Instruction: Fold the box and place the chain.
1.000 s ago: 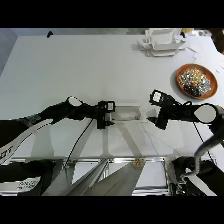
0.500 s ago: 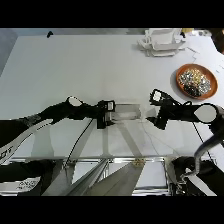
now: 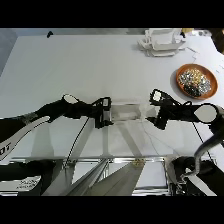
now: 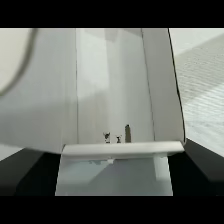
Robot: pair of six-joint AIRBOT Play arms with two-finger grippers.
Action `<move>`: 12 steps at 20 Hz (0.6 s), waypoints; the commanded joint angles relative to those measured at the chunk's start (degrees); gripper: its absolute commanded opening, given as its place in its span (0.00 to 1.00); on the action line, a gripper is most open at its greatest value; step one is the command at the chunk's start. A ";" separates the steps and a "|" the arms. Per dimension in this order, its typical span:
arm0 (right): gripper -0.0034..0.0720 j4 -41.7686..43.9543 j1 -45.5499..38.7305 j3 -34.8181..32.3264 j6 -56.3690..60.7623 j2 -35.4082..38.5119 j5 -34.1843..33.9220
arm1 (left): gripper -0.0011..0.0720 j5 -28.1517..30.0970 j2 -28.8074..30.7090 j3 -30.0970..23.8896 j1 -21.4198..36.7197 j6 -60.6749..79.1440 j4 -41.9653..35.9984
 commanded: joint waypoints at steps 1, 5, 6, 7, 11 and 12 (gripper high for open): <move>0.97 0.04 0.02 0.07 -0.02 0.04 0.00 | 0.97 -1.68 -0.07 0.04 1.60 0.00 -1.11; 0.97 0.07 0.04 0.07 0.00 0.04 -0.09 | 0.97 -1.11 -0.33 0.09 0.37 0.09 -1.25; 0.97 0.04 0.04 0.07 0.00 0.04 -0.15 | 0.97 -1.03 -0.33 0.09 0.35 0.20 -1.38; 0.97 0.04 0.02 0.07 0.00 0.04 -0.15 | 0.97 -0.98 -0.33 0.09 0.35 0.35 -2.08; 0.97 0.04 0.02 0.07 0.00 0.04 -0.17 | 0.94 -0.02 -0.42 0.13 -0.48 1.88 -4.13; 0.97 0.04 0.02 0.07 -0.02 0.04 -0.15 | 0.92 0.76 -0.35 0.13 -0.94 1.86 -3.76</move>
